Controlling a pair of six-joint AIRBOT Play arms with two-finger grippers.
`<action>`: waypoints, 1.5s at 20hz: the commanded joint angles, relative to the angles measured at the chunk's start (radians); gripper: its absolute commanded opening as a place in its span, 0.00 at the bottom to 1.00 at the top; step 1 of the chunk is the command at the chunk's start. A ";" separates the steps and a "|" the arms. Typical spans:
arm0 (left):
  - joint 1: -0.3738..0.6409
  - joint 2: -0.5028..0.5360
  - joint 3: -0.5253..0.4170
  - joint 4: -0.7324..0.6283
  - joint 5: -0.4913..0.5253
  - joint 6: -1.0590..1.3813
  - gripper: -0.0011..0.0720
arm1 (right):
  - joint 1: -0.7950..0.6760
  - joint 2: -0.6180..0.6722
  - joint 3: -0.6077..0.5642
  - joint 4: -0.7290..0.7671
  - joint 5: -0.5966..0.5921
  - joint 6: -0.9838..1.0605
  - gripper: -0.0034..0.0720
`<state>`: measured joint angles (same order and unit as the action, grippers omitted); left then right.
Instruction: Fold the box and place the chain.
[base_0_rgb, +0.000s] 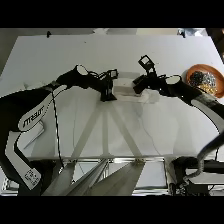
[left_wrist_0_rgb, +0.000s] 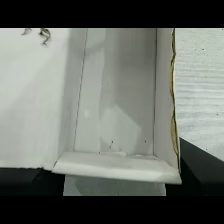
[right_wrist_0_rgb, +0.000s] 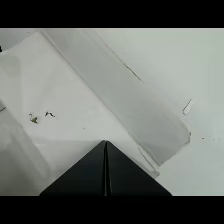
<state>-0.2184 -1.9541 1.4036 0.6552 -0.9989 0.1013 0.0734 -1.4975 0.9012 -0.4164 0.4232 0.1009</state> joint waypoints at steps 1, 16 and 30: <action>0.000 0.000 0.000 0.009 0.001 -0.002 0.45 | 0.001 0.043 0.005 -0.010 0.024 0.000 0.06; 0.000 0.000 0.000 0.008 0.000 -0.001 0.04 | -0.159 0.353 0.005 -0.660 0.463 0.278 0.06; 0.000 0.000 0.000 0.008 0.000 -0.001 0.04 | -0.186 0.065 0.005 -0.351 0.414 -0.454 0.49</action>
<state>-0.2180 -1.9541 1.4036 0.6632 -0.9974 0.1001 -0.1158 -1.3983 0.9054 -0.8860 0.8536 -0.2081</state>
